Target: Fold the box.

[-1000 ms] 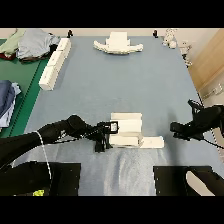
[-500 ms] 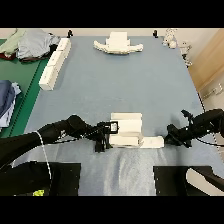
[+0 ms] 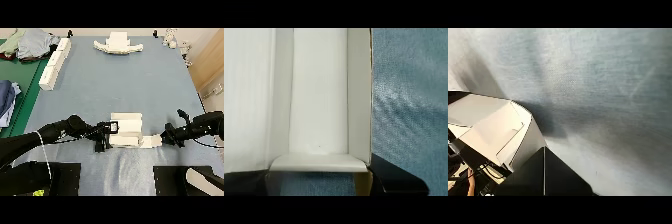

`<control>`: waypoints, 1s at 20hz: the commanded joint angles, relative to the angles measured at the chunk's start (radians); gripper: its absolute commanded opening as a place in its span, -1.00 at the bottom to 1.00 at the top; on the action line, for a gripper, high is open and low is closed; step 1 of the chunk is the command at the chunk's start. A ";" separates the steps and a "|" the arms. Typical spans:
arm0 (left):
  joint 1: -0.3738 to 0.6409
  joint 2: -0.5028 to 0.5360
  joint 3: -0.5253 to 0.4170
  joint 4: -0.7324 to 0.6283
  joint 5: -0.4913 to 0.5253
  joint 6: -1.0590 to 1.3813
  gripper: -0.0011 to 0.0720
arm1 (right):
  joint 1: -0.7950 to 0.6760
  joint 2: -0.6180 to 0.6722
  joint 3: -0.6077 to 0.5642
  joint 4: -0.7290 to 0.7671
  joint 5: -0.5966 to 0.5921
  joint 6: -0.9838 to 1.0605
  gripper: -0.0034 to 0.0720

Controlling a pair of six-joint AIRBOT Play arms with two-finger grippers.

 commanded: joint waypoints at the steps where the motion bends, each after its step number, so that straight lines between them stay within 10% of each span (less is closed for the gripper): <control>1: 0.000 0.000 0.000 0.000 0.000 0.000 0.46 | 0.021 0.002 -0.030 0.012 0.057 -0.020 -0.90; 14: 0.000 0.000 0.000 0.000 0.000 0.000 0.46 | 0.207 0.082 -0.020 0.061 0.121 -0.039 -0.90; 20: 0.000 0.000 0.000 0.000 0.000 0.000 0.46 | 0.225 0.158 -0.001 0.088 0.061 -0.021 -0.17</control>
